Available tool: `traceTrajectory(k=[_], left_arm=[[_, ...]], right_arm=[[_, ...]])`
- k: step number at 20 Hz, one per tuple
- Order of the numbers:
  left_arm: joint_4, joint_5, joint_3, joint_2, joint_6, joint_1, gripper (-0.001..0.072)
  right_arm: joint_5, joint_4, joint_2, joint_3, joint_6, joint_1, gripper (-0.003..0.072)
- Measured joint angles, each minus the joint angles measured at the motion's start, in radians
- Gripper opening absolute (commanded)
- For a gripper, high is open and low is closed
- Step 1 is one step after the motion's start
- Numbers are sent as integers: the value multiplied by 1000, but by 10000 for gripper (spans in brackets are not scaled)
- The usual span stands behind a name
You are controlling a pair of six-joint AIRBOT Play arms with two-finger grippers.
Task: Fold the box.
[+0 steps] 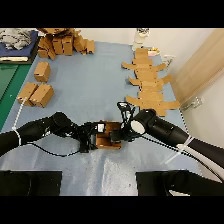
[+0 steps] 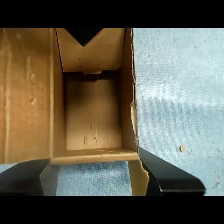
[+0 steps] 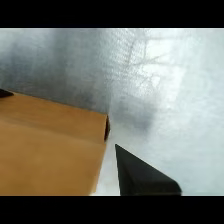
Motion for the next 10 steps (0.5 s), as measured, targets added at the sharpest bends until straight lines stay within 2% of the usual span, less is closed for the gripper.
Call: traceTrajectory(k=[7,10], left_arm=[[0,0,0,0,0,0,522],[0,0,0,0,0,0,522]], right_arm=[[53,-21,-97,37,183,78,378],[52,-35,-132,40,227,89,199]])
